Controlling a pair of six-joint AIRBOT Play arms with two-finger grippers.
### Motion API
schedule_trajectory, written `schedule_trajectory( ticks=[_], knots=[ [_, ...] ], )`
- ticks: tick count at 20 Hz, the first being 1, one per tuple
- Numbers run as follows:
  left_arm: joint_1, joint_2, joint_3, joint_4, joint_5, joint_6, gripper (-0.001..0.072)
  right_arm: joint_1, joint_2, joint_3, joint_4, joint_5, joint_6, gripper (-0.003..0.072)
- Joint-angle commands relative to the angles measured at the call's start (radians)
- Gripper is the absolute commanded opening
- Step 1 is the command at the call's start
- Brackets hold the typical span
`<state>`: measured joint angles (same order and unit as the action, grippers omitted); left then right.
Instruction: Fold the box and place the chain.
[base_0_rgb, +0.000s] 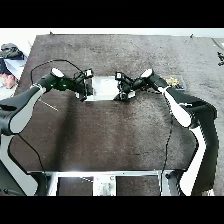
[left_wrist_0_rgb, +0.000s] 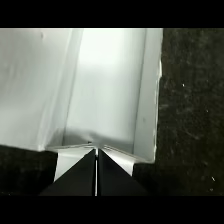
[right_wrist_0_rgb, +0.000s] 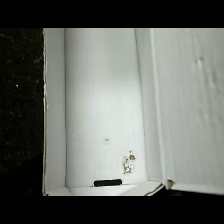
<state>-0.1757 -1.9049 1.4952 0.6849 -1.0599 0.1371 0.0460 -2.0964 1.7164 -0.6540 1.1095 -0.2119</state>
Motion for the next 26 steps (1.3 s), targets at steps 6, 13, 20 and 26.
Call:
schedule_trajectory(
  ticks=[6, 13, 20, 26],
  knots=[
    [0.032, 0.073, 0.000, 0.050, -0.022, -0.164, 0.0007, 0.001, 0.000, 0.000, 0.000, 0.001, 0.000, 0.0398],
    [0.147, 0.245, 0.000, 0.076, -0.023, -0.622, 0.0007, 0.001, 0.000, 0.000, 0.000, 0.001, 0.000, 0.0398],
    [0.296, 0.251, -0.005, 0.087, -0.143, -0.977, 0.0008, 0.001, 0.000, 0.000, 0.000, 0.001, 0.000, 0.0398],
    [0.332, 0.237, -0.045, 0.066, -0.129, -1.075, 0.0009, 0.002, 0.000, 0.000, 0.000, 0.001, 0.000, 0.0398]
  ],
)
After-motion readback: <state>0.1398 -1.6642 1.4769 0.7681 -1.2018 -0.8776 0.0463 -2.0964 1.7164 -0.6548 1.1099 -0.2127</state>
